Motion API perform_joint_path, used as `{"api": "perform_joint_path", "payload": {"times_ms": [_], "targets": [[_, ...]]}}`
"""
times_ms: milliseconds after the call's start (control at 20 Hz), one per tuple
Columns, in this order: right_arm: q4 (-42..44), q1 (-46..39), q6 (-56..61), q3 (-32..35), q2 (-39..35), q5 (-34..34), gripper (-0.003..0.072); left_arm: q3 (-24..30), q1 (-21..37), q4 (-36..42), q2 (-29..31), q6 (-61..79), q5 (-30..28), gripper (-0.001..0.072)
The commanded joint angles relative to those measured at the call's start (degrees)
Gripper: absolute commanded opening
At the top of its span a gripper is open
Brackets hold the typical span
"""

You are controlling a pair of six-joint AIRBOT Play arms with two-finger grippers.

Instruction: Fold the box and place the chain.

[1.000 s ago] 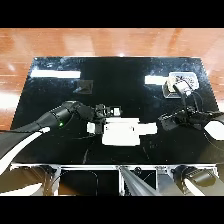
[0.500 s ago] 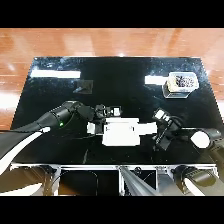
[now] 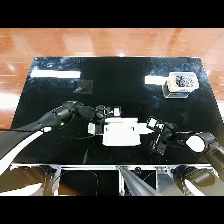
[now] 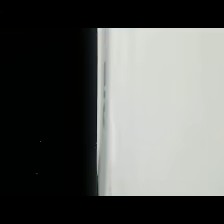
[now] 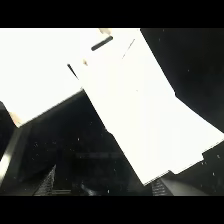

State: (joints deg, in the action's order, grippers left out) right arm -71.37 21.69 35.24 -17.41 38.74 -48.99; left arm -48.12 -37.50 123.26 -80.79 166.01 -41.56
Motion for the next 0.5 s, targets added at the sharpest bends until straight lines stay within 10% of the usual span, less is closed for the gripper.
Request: {"api": "perform_joint_path", "payload": {"times_ms": [0, 450], "targets": [[4.48, 0.24, -7.15, 0.28, 0.02, 0.44, 0.0720, 0.04, -0.02, -0.02, -0.04, 0.00, -0.11, 0.0019], [11.30, 5.84, -21.40, 3.08, 0.11, 2.03, 0.0720, 0.04, -0.02, -0.02, -0.04, 0.00, -0.11, 0.0019]]}}
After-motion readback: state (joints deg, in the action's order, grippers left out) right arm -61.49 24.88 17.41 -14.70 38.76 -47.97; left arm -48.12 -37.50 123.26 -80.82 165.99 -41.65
